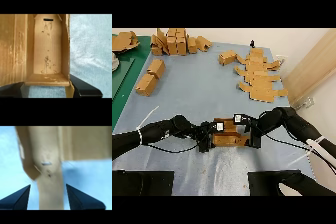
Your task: Fold the box.
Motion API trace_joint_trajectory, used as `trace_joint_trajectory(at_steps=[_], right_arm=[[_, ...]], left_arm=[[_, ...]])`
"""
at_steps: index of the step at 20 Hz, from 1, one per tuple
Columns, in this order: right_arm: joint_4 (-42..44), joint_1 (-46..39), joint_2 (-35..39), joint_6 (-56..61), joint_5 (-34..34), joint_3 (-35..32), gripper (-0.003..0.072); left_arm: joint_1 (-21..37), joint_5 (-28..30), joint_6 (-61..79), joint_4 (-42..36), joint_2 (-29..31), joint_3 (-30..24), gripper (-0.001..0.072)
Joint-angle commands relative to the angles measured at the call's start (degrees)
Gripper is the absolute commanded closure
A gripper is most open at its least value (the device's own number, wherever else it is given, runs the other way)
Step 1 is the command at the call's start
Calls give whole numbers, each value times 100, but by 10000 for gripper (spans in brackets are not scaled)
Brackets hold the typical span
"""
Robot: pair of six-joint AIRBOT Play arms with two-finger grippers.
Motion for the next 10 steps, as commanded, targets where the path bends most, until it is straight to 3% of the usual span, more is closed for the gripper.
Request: trace_joint_trajectory(at_steps=[1,5,7,10], right_arm=[[-629,-13,474,1047,-101,170,-34],[-313,-11,931,2780,-63,170,-23],[332,-11,1029,3923,-68,168,-23],[1226,-11,1025,4494,-92,164,-22]], left_arm=[[0,-37,31,11,2,2,241],[-2,-39,31,11,2,2,241],[-2,-39,31,11,2,2,241],[-2,-39,31,11,2,2,241]])
